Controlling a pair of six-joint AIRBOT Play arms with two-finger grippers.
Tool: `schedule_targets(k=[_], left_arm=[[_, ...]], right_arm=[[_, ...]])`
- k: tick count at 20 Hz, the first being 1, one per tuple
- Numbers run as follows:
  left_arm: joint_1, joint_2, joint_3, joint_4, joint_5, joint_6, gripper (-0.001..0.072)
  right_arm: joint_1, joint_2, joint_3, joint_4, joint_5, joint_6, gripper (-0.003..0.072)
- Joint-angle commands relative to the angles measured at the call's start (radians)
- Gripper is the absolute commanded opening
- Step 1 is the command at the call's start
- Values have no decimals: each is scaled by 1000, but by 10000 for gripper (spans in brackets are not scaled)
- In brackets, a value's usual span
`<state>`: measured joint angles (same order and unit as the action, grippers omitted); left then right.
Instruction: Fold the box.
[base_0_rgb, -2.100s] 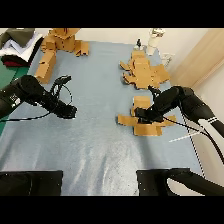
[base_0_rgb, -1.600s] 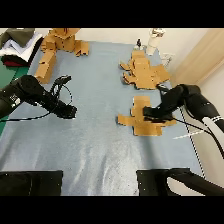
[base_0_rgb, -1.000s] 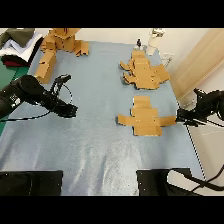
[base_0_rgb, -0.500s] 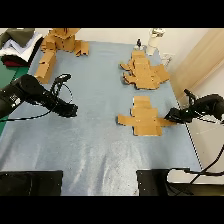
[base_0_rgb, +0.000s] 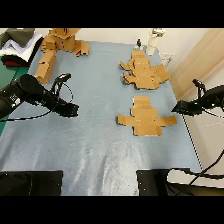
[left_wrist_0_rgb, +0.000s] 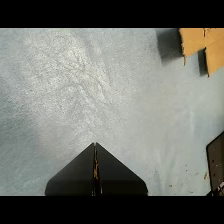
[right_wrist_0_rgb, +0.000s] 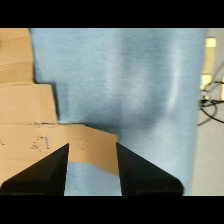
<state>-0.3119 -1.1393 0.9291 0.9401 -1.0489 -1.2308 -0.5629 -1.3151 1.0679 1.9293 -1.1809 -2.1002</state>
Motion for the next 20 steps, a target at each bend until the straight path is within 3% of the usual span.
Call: schedule_targets(k=[1, 5, 6, 7, 10, 12, 13, 14, 19, 20], left_arm=[[0, -1, 0, -1, 0, 1, 13], [0, -1, 0, -5, -18, 1, 14], [0, -1, 0, -5, -22, 4, 14], [0, -1, 0, -5, -29, 4, 14], [0, -1, 0, -6, -34, 6, 14], [0, -1, 0, -11, -35, 12, 16], [0, -1, 0, -23, -35, 21, 206], [0, -1, 0, -35, -27, 20, 450], [1, -1, 3, -75, -27, 56, 452], [2, -1, 3, -79, -30, 57, 452]], right_arm=[[0, -15, 23, -92, -3, 42, 469], [1, -96, 17, -45, -22, 42, 470], [1, -117, 17, -27, -31, 40, 534], [2, -134, 17, -13, -34, 39, 549], [2, -167, 17, 61, -48, 16, 545], [4, -174, 17, 117, -82, -8, 468], [8, -176, 16, 129, -97, -14, 462], [14, -180, 16, 130, -114, -14, 454], [64, -196, -12, 134, -158, -13, 434], [77, -198, -21, 134, -159, -14, 383]])
